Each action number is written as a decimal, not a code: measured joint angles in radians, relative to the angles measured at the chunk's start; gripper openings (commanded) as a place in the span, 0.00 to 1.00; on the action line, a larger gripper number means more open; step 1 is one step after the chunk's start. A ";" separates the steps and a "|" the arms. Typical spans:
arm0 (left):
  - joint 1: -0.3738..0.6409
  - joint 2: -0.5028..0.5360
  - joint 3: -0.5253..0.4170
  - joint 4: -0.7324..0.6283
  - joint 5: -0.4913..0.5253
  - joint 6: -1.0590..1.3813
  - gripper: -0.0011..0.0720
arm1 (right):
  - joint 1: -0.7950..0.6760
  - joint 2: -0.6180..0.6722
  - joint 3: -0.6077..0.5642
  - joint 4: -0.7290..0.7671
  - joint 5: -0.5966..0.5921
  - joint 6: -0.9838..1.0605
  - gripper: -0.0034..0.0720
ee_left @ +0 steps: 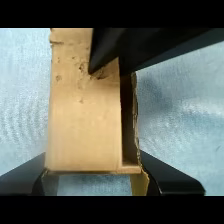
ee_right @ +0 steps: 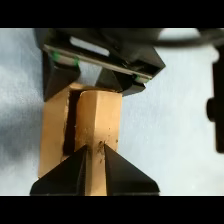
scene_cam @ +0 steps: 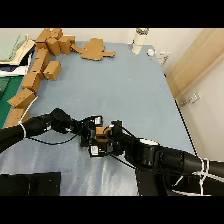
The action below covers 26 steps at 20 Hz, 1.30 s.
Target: Fold the box.
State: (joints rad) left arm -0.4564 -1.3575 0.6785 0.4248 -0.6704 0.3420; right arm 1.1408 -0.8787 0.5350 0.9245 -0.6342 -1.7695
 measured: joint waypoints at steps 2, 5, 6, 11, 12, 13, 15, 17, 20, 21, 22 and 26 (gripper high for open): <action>0.001 0.000 0.000 0.000 0.003 0.000 0.65 | 0.002 0.001 0.002 -0.005 0.003 0.000 0.25; 0.001 0.000 0.000 -0.002 0.006 0.000 0.65 | 0.001 0.001 0.005 -0.009 0.004 0.000 0.26; 0.001 0.000 0.000 -0.002 0.006 0.000 0.65 | 0.001 0.001 0.005 -0.010 0.005 0.000 0.25; 0.001 0.000 0.000 -0.002 0.007 0.000 0.65 | 0.001 0.001 0.005 0.017 0.005 0.000 0.25; 0.001 0.000 0.000 -0.002 0.007 -0.001 0.65 | 0.001 0.000 0.005 0.026 0.005 0.000 0.25; 0.001 0.000 0.000 -0.002 0.007 -0.001 0.65 | 0.001 -0.001 0.005 0.034 0.005 0.000 0.25; 0.001 0.000 0.000 -0.002 0.007 -0.001 0.65 | 0.001 -0.006 0.005 0.055 0.005 0.000 0.25; 0.001 0.000 0.000 -0.002 0.007 -0.001 0.65 | 0.001 -0.013 0.005 0.079 0.005 -0.001 0.25; 0.001 0.000 0.000 -0.002 0.007 -0.001 0.65 | 0.001 -0.021 0.005 0.120 0.004 -0.003 0.26; 0.001 0.000 0.000 -0.002 0.007 -0.001 0.65 | 0.001 -0.023 0.005 0.130 0.003 -0.003 0.26; 0.001 0.000 0.000 -0.002 0.007 -0.001 0.65 | 0.001 -0.023 0.005 0.138 0.002 -0.003 0.26; 0.001 0.000 0.000 -0.002 0.008 -0.001 0.65 | 0.002 -0.004 0.005 0.162 -0.002 -0.004 0.47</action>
State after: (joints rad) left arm -0.4553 -1.3575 0.6785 0.4225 -0.6628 0.3408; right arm 1.1431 -0.8825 0.5404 1.0866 -0.6357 -1.7733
